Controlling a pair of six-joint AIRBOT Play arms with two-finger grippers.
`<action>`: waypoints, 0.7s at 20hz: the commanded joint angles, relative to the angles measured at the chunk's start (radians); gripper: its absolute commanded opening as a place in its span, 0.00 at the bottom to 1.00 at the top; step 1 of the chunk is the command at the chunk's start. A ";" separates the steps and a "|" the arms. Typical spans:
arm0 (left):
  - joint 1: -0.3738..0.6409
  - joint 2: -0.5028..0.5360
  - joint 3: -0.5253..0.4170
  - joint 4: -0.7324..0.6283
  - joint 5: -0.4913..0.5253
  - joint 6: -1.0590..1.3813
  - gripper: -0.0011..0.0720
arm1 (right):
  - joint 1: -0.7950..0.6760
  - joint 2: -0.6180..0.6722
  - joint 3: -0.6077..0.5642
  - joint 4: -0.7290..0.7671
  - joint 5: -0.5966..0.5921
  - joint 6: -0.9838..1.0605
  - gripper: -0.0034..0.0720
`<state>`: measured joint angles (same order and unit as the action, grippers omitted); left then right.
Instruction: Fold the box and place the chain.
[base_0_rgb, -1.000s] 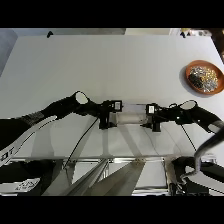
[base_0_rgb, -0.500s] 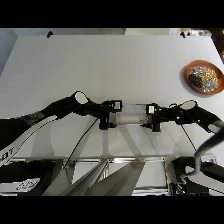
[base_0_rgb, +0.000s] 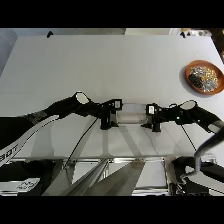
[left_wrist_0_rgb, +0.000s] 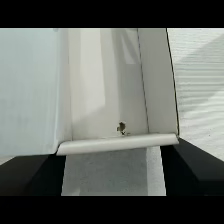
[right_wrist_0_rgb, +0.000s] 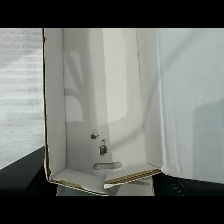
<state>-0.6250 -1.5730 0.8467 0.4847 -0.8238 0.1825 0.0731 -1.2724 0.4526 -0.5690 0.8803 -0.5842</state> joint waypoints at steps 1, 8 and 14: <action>-0.006 -0.002 -0.001 0.002 -0.003 0.000 0.29 | 0.000 0.001 0.000 0.001 -0.002 0.000 0.57; -0.008 -0.002 -0.001 0.001 -0.012 -0.007 0.31 | 0.000 0.001 0.000 0.001 -0.002 0.000 0.57; -0.008 -0.002 -0.001 0.002 -0.011 -0.007 0.31 | 0.000 0.001 0.000 0.001 -0.002 0.000 0.57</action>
<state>-0.6327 -1.5742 0.8467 0.4858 -0.8299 0.1764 0.0727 -1.2724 0.4526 -0.5690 0.8783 -0.5846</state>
